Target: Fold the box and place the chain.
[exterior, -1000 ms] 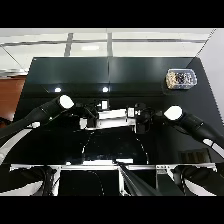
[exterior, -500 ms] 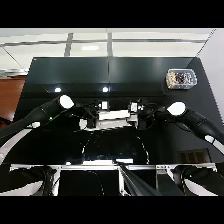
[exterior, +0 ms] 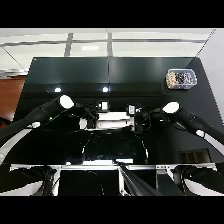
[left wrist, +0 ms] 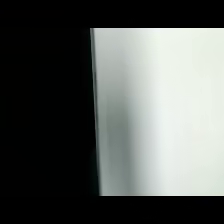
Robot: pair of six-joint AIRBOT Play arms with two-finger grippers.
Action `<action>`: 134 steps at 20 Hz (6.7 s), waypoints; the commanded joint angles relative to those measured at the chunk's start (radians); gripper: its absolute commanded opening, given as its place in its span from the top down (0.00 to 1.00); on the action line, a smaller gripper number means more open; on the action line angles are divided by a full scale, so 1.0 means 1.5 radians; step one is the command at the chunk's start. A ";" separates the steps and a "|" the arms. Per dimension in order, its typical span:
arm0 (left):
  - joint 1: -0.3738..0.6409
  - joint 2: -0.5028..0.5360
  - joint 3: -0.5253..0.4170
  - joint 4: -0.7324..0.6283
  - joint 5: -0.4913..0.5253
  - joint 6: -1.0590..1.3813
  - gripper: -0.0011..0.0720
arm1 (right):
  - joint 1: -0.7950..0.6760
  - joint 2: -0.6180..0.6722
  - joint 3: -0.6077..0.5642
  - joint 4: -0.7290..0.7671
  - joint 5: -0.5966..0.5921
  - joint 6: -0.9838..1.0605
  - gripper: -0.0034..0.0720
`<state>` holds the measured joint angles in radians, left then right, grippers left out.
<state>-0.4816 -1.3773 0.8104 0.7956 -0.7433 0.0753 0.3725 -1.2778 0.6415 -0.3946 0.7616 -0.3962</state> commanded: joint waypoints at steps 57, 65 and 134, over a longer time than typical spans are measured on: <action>0.000 0.000 0.000 -0.001 0.001 0.000 0.94 | 0.044 -0.046 -0.001 -0.125 -0.064 0.157 0.30; 0.003 0.020 0.001 0.013 -0.006 -0.060 0.16 | 0.044 -0.046 -0.001 -0.124 -0.064 0.157 0.36; 0.016 0.157 -0.136 0.067 0.021 -0.062 0.02 | 0.044 -0.046 -0.001 -0.134 -0.039 0.140 0.66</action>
<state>-0.4259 -1.0859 0.5854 0.9020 -0.7429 -0.0395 0.4381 -1.3472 0.6403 -0.5961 0.7029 -0.1864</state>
